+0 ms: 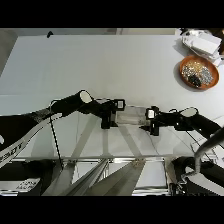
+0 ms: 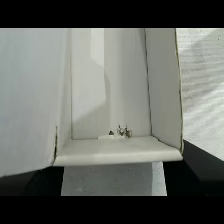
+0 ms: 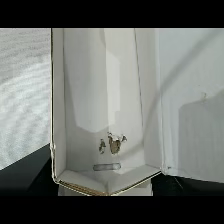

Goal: Fold the box and place the chain.

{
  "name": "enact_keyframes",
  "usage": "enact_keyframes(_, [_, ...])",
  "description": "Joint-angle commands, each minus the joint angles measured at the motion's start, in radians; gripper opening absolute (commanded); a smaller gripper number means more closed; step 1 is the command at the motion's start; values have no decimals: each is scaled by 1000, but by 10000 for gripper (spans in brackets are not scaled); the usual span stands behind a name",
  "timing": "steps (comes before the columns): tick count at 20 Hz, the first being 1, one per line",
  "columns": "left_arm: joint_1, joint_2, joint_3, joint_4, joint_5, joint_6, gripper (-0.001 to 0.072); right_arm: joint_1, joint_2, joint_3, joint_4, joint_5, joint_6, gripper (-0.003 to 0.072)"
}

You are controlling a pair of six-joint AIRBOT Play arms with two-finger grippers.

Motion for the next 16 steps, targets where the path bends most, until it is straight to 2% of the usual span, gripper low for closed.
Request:
enact_keyframes(1, [-3,-1,0,-4,-11,1,134,0,1,0,0,-1,-1,408])
enact_keyframes(16, [-4,-1,0,-4,-20,1,134,0,1,0,0,8,0,404])
